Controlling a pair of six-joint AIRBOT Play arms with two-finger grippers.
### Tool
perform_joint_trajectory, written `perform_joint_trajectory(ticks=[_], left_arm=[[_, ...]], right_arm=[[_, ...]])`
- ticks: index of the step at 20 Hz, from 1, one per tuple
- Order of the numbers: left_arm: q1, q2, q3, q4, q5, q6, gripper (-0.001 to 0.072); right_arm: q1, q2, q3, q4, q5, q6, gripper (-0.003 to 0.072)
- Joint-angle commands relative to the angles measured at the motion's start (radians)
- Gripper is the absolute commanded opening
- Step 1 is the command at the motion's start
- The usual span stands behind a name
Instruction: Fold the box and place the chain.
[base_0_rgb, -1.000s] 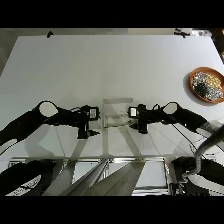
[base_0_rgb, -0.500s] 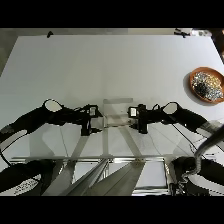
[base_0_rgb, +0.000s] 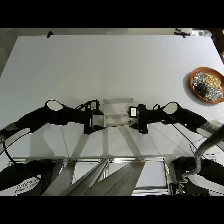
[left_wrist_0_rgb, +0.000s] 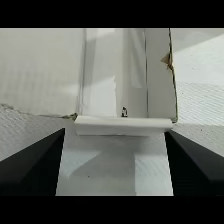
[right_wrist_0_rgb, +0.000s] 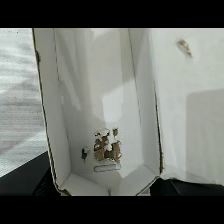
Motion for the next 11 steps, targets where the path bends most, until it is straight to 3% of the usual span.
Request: perform_joint_trajectory(ticks=[1, 11], left_arm=[[-0.005, -0.008, 0.001, 0.005, 0.014, 0.003, 0.0711], [-0.061, -0.041, 0.002, -0.047, 0.051, 0.127, 0.0709]], right_arm=[[0.000, 0.000, 0.001, 0.000, -0.001, 0.000, 0.0412], [0.000, 0.000, 0.001, 0.000, -0.001, -0.001, 0.0412]])
